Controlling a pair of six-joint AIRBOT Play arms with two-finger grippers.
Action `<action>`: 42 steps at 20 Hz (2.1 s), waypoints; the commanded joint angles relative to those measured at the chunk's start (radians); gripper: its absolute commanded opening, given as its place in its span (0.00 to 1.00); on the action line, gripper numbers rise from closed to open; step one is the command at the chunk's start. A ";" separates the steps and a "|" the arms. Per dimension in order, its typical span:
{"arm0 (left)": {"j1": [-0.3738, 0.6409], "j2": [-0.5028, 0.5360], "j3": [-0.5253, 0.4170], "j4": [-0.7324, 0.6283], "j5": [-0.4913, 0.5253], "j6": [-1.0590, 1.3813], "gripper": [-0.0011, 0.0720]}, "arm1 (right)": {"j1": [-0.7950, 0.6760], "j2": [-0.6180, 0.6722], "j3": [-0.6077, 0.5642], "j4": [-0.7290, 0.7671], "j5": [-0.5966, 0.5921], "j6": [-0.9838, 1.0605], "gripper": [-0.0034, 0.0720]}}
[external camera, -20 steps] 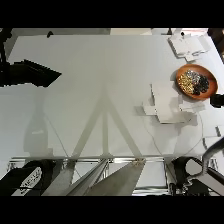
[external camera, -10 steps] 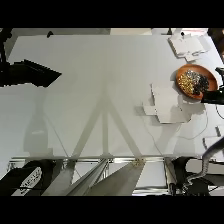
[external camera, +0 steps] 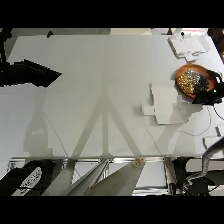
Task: Fold the box and place the chain.
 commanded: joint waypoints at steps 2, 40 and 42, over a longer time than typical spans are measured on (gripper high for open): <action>0.000 0.001 0.000 0.000 0.000 0.000 0.97 | 0.000 -0.004 0.014 0.049 0.133 -0.020 0.15; 0.000 0.001 0.000 0.000 0.000 0.000 0.97 | 0.749 0.139 -0.311 0.648 -0.692 -0.265 0.06; 0.000 0.001 0.000 0.000 0.000 0.000 0.97 | 0.749 0.139 -0.311 0.648 -0.692 -0.266 0.06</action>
